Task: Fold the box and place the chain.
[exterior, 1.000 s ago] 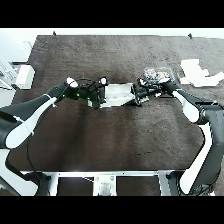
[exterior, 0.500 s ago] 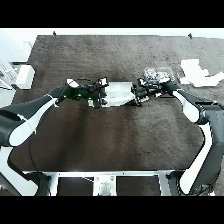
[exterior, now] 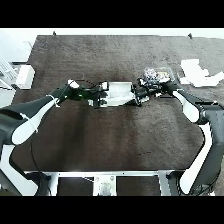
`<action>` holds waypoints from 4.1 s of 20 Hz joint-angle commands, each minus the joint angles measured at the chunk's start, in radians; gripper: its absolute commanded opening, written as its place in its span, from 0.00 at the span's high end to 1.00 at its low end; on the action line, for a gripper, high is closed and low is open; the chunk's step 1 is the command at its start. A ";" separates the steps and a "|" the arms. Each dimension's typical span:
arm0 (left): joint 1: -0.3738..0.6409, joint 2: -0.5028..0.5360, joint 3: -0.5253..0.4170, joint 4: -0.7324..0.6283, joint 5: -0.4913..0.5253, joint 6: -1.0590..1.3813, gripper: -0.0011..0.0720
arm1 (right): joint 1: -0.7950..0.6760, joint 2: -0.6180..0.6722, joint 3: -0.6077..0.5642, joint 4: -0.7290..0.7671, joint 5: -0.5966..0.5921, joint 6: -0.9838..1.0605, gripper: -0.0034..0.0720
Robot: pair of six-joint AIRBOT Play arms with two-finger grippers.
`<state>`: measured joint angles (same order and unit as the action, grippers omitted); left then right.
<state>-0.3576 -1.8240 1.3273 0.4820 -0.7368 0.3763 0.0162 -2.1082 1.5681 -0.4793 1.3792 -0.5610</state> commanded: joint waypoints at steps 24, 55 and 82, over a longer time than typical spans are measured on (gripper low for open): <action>0.183 0.357 -0.148 0.346 -0.227 -1.175 0.96 | 0.001 0.000 0.000 0.000 0.002 0.000 0.23; 0.259 0.060 -0.205 -0.044 -0.205 -1.308 0.96 | 0.001 0.000 0.000 0.000 0.002 0.000 0.23; 0.114 0.063 -0.046 -0.111 -0.217 -1.349 0.64 | 0.001 0.000 0.000 0.000 0.002 0.000 0.23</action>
<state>-0.2295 -1.7638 1.2804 0.3656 -0.9710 -0.9691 0.0170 -2.1082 1.5681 -0.4801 1.3808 -0.5617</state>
